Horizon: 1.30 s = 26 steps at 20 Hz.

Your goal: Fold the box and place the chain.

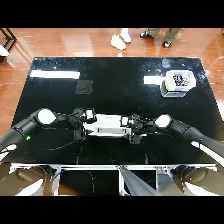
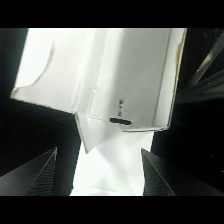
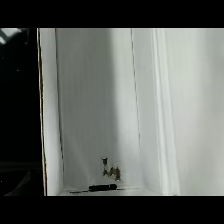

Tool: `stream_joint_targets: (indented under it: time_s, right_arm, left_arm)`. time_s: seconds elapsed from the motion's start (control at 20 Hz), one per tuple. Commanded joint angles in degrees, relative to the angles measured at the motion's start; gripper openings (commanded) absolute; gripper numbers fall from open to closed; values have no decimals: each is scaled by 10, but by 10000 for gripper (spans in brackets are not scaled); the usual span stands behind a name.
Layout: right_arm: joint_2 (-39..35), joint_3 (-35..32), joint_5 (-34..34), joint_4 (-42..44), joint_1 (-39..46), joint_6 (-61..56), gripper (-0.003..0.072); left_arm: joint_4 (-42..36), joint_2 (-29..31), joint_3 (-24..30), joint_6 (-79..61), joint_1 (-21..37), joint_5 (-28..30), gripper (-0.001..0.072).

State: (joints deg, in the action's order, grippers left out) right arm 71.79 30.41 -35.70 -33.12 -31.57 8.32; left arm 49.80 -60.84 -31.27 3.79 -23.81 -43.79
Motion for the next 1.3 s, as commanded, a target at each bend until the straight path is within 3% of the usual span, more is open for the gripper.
stream_joint_targets:
  time_s: [0.0, 0.35, 0.45, 0.65, 0.9, 1.25]
  right_arm:
    - [0, 0, 0, 0, 0, 0, 308]
    - [0, 0, 0, 0, 0, 0, 307]
    - [0, 0, 0, 0, 0, 0, 307]
    - [0, 0, 0, 0, 0, 0, 307]
    - [0, 0, 0, 0, 0, 0, 307]
    - [0, 0, 0, 0, 0, 0, 307]
  left_arm:
    - [57, -4, -1, 43, -21, 4, 609]
    - [66, -10, -13, 41, -44, 21, 608]
    - [67, -14, -22, 41, -49, 19, 556]
    - [70, -39, -38, 41, -61, 0, 555]
    - [70, -44, -55, 41, -61, -14, 347]
    - [67, -44, -57, 41, -60, -40, 348]
